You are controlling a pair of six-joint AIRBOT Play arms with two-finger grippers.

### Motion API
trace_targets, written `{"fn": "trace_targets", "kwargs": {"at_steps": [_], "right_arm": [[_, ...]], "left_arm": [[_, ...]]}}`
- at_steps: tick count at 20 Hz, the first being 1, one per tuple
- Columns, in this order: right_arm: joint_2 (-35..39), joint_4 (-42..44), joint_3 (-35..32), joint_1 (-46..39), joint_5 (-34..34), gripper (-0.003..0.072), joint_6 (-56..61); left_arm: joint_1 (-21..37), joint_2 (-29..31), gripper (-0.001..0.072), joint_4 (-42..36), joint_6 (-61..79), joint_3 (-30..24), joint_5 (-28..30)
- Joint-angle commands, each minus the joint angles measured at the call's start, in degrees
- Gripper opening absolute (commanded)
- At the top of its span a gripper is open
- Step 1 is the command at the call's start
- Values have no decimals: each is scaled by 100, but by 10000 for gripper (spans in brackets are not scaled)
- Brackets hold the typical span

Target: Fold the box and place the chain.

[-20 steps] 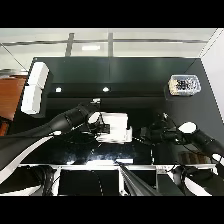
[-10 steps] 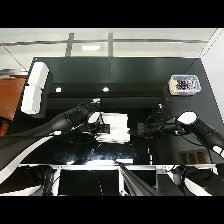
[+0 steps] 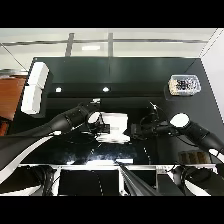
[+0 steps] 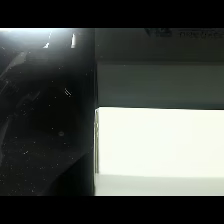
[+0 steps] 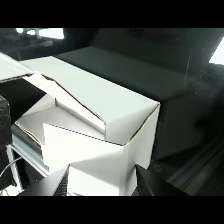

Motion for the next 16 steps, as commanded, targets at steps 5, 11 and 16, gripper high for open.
{"fn": "trace_targets", "kwargs": {"at_steps": [5, 11, 16], "right_arm": [[-2, -1298, 452, 726, -562, 459, 1270], [-17, -2553, 918, 1161, -564, 342, 2492], [-28, -2968, 929, 1421, -560, 342, 3077]], "left_arm": [[-4, -4, 32, 0, 2, 2, 0], [-4, -4, 32, 0, 2, 2, 0], [-4, -4, 31, 0, 2, 2, -2]]}}
